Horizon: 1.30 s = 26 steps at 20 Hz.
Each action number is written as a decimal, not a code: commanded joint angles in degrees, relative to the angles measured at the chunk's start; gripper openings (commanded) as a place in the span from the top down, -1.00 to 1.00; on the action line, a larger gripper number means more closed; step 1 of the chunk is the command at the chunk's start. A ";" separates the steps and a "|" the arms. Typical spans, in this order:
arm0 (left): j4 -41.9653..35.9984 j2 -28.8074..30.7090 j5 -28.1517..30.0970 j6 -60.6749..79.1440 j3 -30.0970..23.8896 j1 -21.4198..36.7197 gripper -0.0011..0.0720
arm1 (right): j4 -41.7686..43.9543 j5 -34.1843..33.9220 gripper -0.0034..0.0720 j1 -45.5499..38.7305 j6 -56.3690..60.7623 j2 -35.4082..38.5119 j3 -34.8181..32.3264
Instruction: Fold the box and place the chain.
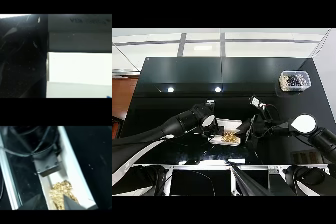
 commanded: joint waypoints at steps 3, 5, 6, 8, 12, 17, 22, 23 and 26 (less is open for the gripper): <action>-0.20 -0.02 1.16 -0.04 0.02 0.04 0.89 | -3.34 -1.55 -0.11 -3.34 5.86 0.63 0.50; -0.20 -0.02 2.03 -0.07 0.04 0.04 0.89 | -3.17 -1.09 -0.11 -7.30 8.22 2.23 0.50; -0.81 0.00 1.77 0.00 0.07 0.13 0.89 | -3.17 0.20 -0.11 -9.79 8.37 3.34 0.50; -2.08 0.00 2.14 -0.24 0.20 0.28 0.89 | -3.19 3.52 -0.11 -15.15 8.39 5.77 0.50; -0.59 -0.02 2.49 -6.43 0.48 0.28 0.89 | -2.75 7.02 -0.11 -23.37 10.14 9.03 0.50; -2.27 0.04 7.26 -7.96 1.11 0.31 -0.42 | -2.78 8.24 -0.11 -23.96 10.29 9.03 0.48; -2.34 5.42 0.33 10.93 3.54 2.62 -0.62 | -2.82 8.52 -0.11 -23.96 10.73 9.03 0.48; -2.89 8.15 -1.86 17.68 3.56 3.72 -0.62 | -2.82 8.50 -0.11 -23.96 10.73 9.03 0.48; -3.21 17.14 -9.79 33.79 3.34 8.81 -0.62 | -2.93 8.50 -0.11 -23.96 10.73 9.03 0.48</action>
